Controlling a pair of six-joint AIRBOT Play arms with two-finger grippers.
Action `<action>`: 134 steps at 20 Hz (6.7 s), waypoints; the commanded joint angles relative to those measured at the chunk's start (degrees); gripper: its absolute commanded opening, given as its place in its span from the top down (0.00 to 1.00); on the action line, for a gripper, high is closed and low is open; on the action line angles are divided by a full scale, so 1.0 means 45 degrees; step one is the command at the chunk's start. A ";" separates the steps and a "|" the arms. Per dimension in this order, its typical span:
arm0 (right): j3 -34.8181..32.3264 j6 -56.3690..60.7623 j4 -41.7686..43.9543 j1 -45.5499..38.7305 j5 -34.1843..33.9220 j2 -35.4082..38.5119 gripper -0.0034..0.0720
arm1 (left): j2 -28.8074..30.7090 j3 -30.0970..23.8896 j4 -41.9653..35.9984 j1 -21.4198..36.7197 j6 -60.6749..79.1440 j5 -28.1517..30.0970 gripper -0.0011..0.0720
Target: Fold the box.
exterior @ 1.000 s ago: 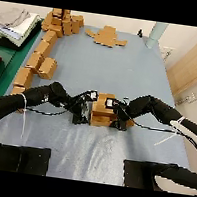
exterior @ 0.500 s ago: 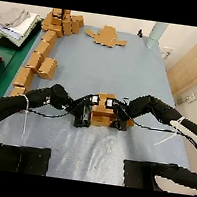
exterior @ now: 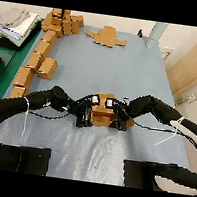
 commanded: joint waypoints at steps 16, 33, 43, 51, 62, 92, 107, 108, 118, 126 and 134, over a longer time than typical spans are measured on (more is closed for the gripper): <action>-0.0005 0.0000 0.0005 0.0005 0.0000 0.0000 0.28 | -0.0049 -0.0019 0.0364 -0.0724 0.0180 0.1015 0.27; -0.0005 0.0005 0.0107 0.0005 -0.0165 0.0000 0.27 | -0.0049 -0.0015 0.0364 -0.0724 0.0180 0.1015 0.27; 0.0019 0.2569 -0.1943 -0.0340 -0.1753 0.1530 0.00 | -0.0049 -0.0015 0.0364 -0.0724 0.0180 0.1010 0.27; 0.0015 0.5542 -0.2322 -0.1268 -0.1909 0.3755 0.00 | -0.0049 -0.0015 0.0364 -0.0724 0.0180 0.1010 0.27; -0.0112 1.7879 0.0505 -0.1239 -0.3065 0.4129 0.02 | -0.0049 -0.0015 0.0364 -0.0724 0.0180 0.1015 0.27; 0.3303 1.1978 0.2676 -0.0238 -0.0510 -0.1549 0.96 | -0.0049 -0.0015 0.0364 -0.0724 0.0180 0.1010 0.27; -0.2244 0.7684 -0.2637 -0.0374 -0.1681 0.7465 0.16 | -0.0049 -0.0015 0.0364 -0.0724 0.0180 0.1015 0.27; -0.2385 0.7053 -0.2982 -0.0374 -0.1234 0.7247 0.16 | -0.0049 -0.0015 0.0364 -0.0724 0.0180 0.1010 0.27; -0.2414 0.1156 0.0102 -0.0359 0.1909 0.4177 0.17 | -0.0049 -0.0015 0.0364 -0.0729 0.0180 0.1010 0.27; -0.2414 0.0083 0.0355 0.0544 0.2152 0.3701 0.69 | -0.0049 -0.0015 0.0364 -0.0724 0.0180 0.1010 0.27; -0.2414 0.0029 0.0398 0.1073 0.3152 0.3249 0.68 | -0.0049 -0.0015 0.0364 -0.0724 0.0180 0.1015 0.27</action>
